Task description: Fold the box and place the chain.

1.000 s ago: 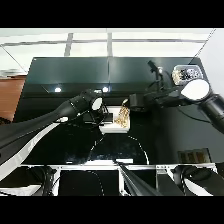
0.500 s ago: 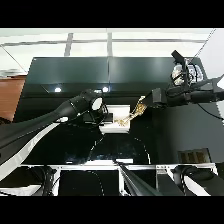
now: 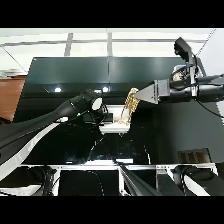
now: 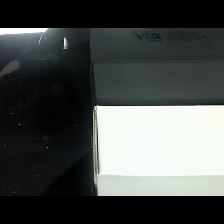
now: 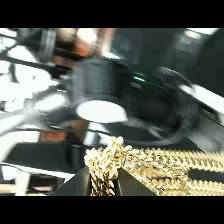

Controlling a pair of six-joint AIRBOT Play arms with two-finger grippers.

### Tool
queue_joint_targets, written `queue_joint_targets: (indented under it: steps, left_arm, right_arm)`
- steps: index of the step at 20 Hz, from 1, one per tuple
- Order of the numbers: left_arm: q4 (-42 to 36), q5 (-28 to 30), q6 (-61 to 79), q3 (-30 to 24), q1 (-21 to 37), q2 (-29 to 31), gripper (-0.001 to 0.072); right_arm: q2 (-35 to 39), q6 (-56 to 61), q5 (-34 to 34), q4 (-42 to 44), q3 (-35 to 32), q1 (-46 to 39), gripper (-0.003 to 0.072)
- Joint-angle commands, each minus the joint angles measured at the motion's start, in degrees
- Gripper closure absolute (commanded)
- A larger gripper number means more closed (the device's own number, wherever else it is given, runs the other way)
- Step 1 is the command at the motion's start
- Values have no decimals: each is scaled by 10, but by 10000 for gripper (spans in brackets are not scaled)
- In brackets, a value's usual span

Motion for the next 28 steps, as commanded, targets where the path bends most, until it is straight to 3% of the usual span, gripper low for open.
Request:
queue_joint_targets:
  steps: [1,8,12,18,22,28]
  left_arm:
    - [0,1,0,0,0,0,682]
    - [0,1,0,0,0,0,682]
    - [0,1,0,0,0,0,682]
    - [0,1,0,0,0,0,682]
    - [0,0,0,0,0,0,682]
    - [0,-1,0,0,0,0,682]
  right_arm:
    - [1,-22,-3,64,19,0,672]
    - [1,-28,-21,83,46,5,673]
    - [-1,-10,-41,-8,38,41,672]
    - [-2,65,-96,-211,-35,84,672]
    - [-13,71,-157,-217,-86,131,672]
    - [-54,98,-230,-233,-88,164,659]
